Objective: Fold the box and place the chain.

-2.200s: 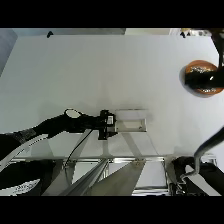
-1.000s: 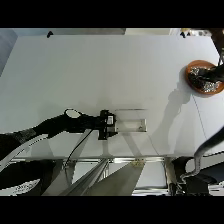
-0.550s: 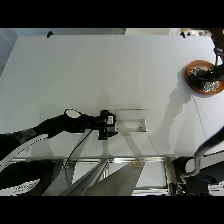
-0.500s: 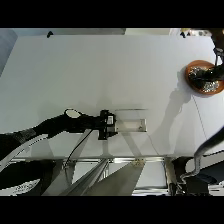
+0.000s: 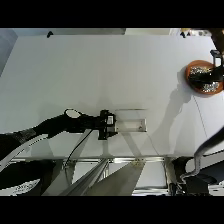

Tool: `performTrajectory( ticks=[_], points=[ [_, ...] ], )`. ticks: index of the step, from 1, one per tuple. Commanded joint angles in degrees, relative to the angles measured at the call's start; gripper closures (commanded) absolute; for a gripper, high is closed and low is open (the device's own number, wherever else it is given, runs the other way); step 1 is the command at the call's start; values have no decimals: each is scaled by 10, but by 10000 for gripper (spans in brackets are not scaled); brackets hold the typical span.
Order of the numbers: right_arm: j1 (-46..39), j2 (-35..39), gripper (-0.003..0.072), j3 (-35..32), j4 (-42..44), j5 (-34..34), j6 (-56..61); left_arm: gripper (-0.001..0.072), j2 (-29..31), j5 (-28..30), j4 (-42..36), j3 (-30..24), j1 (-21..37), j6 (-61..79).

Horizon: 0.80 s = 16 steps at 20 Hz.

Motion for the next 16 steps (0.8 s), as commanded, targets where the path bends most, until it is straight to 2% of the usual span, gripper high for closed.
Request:
performTrajectory(
  ticks=[1, 5, 8, 16],
  points=[
    [0, 37, 670, 1, 0, 10, -6, 575, 0, 0, 0, 0, 0, 0],
    [0, 122, 670, 1, 1, 33, -6, 575, 0, 0, 0, 0, 0, 0],
    [0, 184, 670, 1, 14, 99, -6, 575, 0, 0, 0, 0, 0, 0],
    [2, 273, 670, 1, 173, 267, -23, 575, 0, 0, 0, 0, 0, 0]
  ],
)
